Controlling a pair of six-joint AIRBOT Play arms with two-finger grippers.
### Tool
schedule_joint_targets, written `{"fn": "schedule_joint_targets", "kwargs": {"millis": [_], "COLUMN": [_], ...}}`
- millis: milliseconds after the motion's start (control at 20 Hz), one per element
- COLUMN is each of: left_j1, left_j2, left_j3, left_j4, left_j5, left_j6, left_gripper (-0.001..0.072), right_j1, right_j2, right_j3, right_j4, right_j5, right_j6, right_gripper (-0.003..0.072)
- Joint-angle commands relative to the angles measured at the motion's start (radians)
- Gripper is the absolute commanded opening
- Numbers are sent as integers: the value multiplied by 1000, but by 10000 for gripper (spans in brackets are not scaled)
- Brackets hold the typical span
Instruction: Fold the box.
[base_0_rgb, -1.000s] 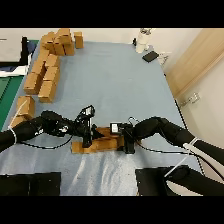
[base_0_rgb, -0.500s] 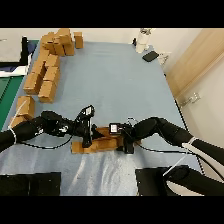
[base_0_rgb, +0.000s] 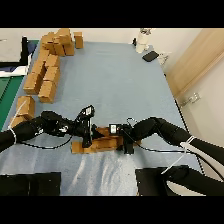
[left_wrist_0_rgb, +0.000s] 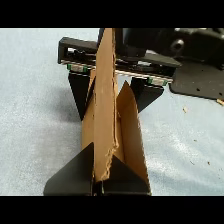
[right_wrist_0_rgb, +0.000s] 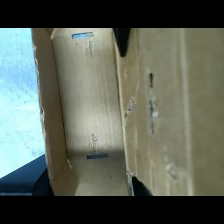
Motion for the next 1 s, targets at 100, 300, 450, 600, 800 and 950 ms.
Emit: {"fn": "schedule_joint_targets", "kwargs": {"millis": [100,300,450,600,800,950], "left_j1": [0,0,0,0,0,0], "left_j2": [0,0,0,0,0,0], "left_j3": [1,1,1,1,1,1], "left_j4": [0,0,0,0,0,0], "left_j5": [0,0,0,0,0,0], "left_j6": [0,0,0,0,0,0], "left_gripper": [14,14,14,14,14,14], "right_j1": [1,1,1,1,1,1], "right_j2": [-2,-2,-2,-2,-2,-2], "right_j3": [0,0,0,0,0,0], "right_j4": [-2,-1,-1,4,8,8], "right_j5": [5,5,5,5,5,4], "right_j6": [0,0,0,0,0,0], "right_gripper": [535,513,513,513,513,513]}}
